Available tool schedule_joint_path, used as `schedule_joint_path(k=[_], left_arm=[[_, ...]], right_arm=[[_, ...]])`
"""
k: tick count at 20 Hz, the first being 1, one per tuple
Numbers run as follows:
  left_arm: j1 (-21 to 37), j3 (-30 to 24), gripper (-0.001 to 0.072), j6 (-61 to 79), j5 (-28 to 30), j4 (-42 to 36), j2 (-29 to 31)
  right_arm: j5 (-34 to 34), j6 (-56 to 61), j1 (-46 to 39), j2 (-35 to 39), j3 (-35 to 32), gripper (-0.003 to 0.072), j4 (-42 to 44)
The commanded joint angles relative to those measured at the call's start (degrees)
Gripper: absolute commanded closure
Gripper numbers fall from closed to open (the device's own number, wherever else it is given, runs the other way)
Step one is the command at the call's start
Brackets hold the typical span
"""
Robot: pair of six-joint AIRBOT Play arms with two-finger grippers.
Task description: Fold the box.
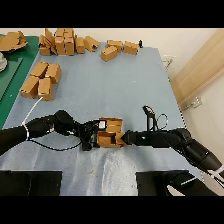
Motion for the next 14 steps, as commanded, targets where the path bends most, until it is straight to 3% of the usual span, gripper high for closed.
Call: schedule_joint_path(k=[1,8,14], left_arm=[[0.07,0.07,0.029,0.0,0.0,0.0,0.0],[0.07,0.07,0.029,0.0,0.0,0.0,0.0],[0.07,0.07,0.029,0.0,0.0,0.0,0.0]], right_arm=[[-0.04,-1.05,2.62,-4.2,1.73,0.0308,-0.15],[-1.9,2.82,7.89,-14.49,9.68,0.0309,-5.86],[-13.03,19.19,13.6,-21.9,18.21,0.0327,-21.81]])
